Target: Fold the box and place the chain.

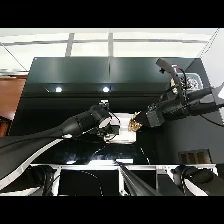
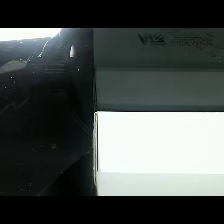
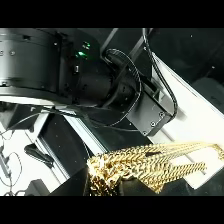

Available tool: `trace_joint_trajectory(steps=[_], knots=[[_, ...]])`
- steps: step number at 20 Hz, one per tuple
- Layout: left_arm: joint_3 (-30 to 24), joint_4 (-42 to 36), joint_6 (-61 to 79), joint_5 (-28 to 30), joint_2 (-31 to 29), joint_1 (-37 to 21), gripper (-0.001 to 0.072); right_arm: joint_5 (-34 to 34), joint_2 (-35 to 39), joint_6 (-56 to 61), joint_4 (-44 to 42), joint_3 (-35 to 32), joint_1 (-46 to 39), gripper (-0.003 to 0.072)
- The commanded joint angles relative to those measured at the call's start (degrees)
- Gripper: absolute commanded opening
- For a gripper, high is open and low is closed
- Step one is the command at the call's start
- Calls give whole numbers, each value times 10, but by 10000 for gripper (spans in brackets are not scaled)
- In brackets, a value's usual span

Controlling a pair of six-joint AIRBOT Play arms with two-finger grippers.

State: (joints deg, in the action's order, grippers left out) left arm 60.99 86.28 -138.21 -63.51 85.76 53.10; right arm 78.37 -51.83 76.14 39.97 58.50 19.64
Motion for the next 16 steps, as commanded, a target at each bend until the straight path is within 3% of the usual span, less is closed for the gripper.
trace_joint_trajectory(steps=[1, 8, 16], knots=[[0, 0, 0, 0, 0, 0, 27, -17, 0, 2, -15, -10, 0, 2], [0, 0, 0, -1, 0, 0, 27, -10, 0, 8, -21, 99, -12, 2], [0, 0, 0, -1, 0, 0, 27, 19, 0, 8, -47, 107, -12, 2]])
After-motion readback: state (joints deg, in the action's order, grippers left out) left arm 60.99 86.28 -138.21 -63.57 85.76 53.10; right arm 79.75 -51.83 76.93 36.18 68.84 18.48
